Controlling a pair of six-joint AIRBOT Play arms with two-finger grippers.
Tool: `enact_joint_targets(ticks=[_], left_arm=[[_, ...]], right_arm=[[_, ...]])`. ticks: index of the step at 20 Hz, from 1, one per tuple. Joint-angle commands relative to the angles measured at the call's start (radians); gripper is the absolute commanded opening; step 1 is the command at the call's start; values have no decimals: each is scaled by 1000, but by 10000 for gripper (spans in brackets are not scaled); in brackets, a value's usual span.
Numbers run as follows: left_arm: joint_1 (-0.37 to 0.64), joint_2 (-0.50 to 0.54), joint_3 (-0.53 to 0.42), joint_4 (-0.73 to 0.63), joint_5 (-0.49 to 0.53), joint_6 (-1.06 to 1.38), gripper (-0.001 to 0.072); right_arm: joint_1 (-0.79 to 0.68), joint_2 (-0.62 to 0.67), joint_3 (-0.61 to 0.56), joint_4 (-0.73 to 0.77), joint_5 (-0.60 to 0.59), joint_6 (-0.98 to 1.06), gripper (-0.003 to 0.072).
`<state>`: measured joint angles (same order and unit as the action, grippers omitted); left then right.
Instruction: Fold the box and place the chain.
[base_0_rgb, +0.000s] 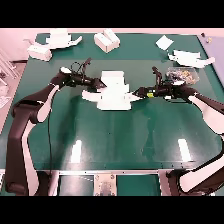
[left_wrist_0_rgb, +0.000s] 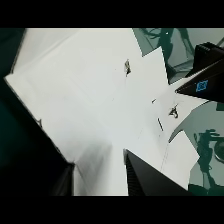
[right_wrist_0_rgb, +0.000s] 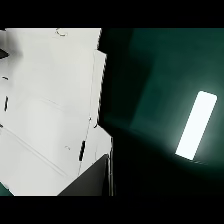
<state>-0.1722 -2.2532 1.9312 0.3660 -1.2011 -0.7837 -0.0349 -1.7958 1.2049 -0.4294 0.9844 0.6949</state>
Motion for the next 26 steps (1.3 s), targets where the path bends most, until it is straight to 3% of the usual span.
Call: enact_joint_targets(ticks=[1, 3, 4, 5, 12, 13, 25, 26], left_arm=[[14, 0, 1, 1, -12, 7, 348], [14, 0, 1, 2, -17, 18, 341], [14, 0, 1, 1, -20, 25, 167], [14, 0, 1, 1, -18, 34, 159], [13, 0, 1, 0, -40, 60, 162], [13, 0, 1, 0, -40, 63, 223], [11, 0, 1, 0, -64, 105, 217], [6, 0, 1, 1, -63, 106, 192]], right_arm=[[1, 0, 1, -3, 0, 0, 4], [1, 0, 1, -2, 0, 0, 4], [1, 0, 1, -2, 0, 0, 4], [1, 0, 1, -2, 0, 0, 4], [1, 0, 1, -2, -11, 0, 4], [1, 0, 1, -2, -12, 0, 4], [2, 0, 1, -2, -27, 0, 4], [2, 0, 1, -2, -27, 0, 4]])
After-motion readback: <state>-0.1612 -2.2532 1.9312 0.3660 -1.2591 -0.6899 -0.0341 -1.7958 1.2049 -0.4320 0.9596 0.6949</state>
